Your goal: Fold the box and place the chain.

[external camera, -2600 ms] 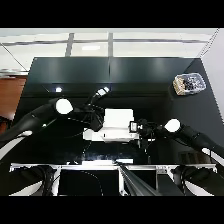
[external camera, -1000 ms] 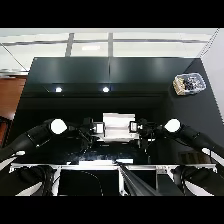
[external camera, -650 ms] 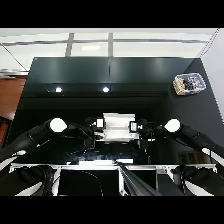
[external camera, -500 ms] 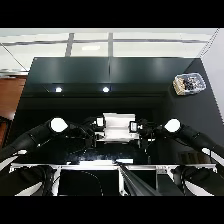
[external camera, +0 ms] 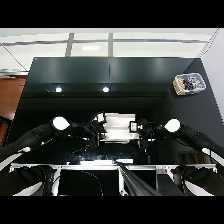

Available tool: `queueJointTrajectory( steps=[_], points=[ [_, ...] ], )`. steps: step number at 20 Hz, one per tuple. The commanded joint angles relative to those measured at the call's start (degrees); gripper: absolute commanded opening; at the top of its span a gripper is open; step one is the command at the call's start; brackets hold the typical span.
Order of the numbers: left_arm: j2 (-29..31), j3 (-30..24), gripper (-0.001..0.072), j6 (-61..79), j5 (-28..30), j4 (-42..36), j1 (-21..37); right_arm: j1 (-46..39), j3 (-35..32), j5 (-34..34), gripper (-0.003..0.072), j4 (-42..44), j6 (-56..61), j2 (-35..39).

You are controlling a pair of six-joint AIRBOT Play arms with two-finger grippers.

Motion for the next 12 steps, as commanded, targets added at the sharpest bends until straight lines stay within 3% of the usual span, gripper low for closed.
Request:
queueJointTrajectory(
  steps=[1, 5, 6, 7, 8, 9, 11, 12],
  points=[
    [-0.11, 0.00, 0.0452, 0.07, -0.04, -0.39, -0.15, 0.02, 0.02, 0.00, 0.0409, 0.02, 0.02, -0.04],
    [-0.11, 0.00, 0.0459, 0.09, -0.04, 0.04, -0.24, 0.02, 0.02, -0.02, 0.0409, 0.02, 0.02, -0.04],
    [-0.11, 0.02, 0.0323, 0.09, -0.04, 0.04, -0.24, 0.02, 0.02, 0.00, 0.0409, 0.02, 0.02, -0.04],
    [-0.11, 0.00, 0.0302, 0.15, 0.00, 0.04, -0.26, 0.02, 0.02, -0.02, 0.0409, 0.02, 0.02, -0.04],
    [-0.11, 0.00, 0.0407, 0.17, 0.31, 0.04, -0.39, 0.02, 0.02, -0.02, 0.0409, 0.02, 0.02, -0.04],
    [-0.11, 0.02, 0.0430, 0.17, 0.44, 0.04, -0.37, 0.02, 0.02, -0.02, 0.0409, 0.02, 0.02, -0.04],
    [-0.09, 0.02, 0.0410, 0.15, 1.53, 0.22, -0.33, 0.02, 0.02, -0.02, 0.0409, 0.02, 0.02, -0.04],
    [0.15, 0.09, 0.0224, -0.02, 1.38, 0.63, 0.02, 0.02, 0.02, 0.00, 0.0409, 0.02, 0.02, -0.04]
  ],
)
